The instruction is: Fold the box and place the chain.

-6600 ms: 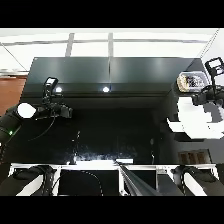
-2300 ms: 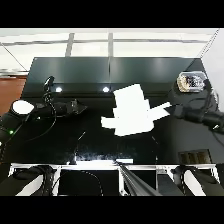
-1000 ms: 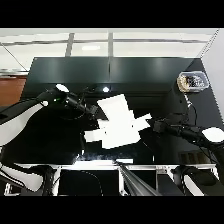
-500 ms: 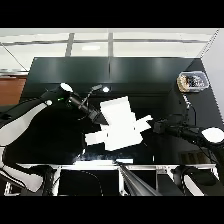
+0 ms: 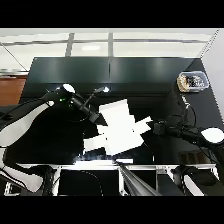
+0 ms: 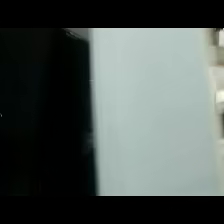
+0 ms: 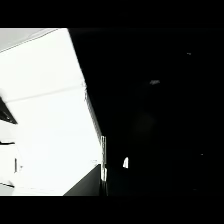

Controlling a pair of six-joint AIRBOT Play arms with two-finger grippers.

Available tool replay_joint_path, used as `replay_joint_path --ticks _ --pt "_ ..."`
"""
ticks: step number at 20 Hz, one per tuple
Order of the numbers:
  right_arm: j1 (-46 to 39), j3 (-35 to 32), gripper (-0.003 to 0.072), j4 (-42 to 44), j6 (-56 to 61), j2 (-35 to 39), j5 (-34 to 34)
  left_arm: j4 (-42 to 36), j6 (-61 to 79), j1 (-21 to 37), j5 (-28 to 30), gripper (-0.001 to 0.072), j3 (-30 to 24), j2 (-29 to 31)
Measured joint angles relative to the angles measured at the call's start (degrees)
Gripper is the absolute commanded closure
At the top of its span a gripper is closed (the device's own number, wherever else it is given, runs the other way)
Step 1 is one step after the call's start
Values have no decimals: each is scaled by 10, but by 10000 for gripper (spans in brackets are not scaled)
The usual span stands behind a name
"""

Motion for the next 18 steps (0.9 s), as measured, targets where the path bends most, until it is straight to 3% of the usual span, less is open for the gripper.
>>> replay_joint_path --ticks 1,2,3,7,12,15,18 --pt "0 3 514 -7 1 0 2 6 9 0 -7 687 2 1" --pt "-1 9 225 -16 2 0 2 14 16 -1 -21 688 5 4" --pt "-5 19 76 -34 7 0 8 21 20 -2 -23 688 9 11" --pt "-35 90 76 -131 26 0 63 42 30 -4 12 688 15 68" --pt "-62 182 77 -299 33 0 149 62 79 -54 126 685 -15 165" --pt "-66 203 76 -359 35 0 165 101 122 -90 202 686 -38 180" --pt "-68 211 77 -376 37 0 173 153 146 -116 242 686 -47 174"
